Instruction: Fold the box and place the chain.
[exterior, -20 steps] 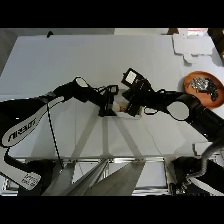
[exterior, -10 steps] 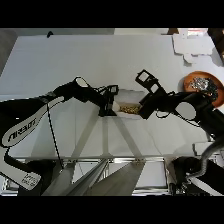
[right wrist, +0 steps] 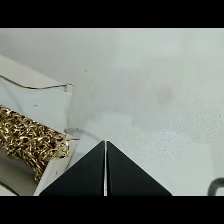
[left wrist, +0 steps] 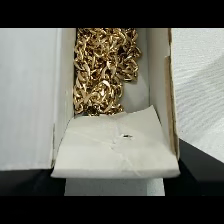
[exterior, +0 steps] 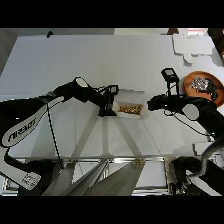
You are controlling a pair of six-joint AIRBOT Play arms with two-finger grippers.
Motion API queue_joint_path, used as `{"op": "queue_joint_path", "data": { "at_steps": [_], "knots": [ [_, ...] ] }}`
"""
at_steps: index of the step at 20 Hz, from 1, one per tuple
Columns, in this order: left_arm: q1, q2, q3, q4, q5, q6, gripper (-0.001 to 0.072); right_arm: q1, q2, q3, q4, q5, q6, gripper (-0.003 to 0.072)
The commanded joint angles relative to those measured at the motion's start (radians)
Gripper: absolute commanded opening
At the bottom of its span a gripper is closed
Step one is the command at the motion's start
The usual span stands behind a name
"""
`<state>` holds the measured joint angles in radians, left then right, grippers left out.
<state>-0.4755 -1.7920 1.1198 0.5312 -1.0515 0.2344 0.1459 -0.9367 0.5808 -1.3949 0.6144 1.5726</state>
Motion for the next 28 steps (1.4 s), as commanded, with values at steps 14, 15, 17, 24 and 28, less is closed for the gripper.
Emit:
{"op": "queue_joint_path", "data": {
  "at_steps": [14,15,17,24,28],
  "knots": [
    [0.0,0.0,0.0,0.0,0.0,0.0,0.0274,0.007,-0.126,-0.024,0.275,0.009,-0.139,0.0001],
    [0.0,0.0,0.0,0.0,0.0,0.0,0.0274,0.016,-0.126,-0.024,0.275,0.005,-0.139,0.0001],
    [0.0,0.0,0.0,0.0,0.0,0.0,0.0274,0.029,-0.125,-0.024,0.275,-0.013,-0.138,0.0002],
    [0.0,0.0,0.0,0.0,0.0,0.0,0.0274,0.029,-0.125,-0.024,0.264,0.006,-0.139,0.0003],
    [0.0,0.0,0.0,0.0,0.0,0.0,0.0274,0.029,-0.111,-0.024,0.215,0.031,-0.137,0.0004]
  ]
}}
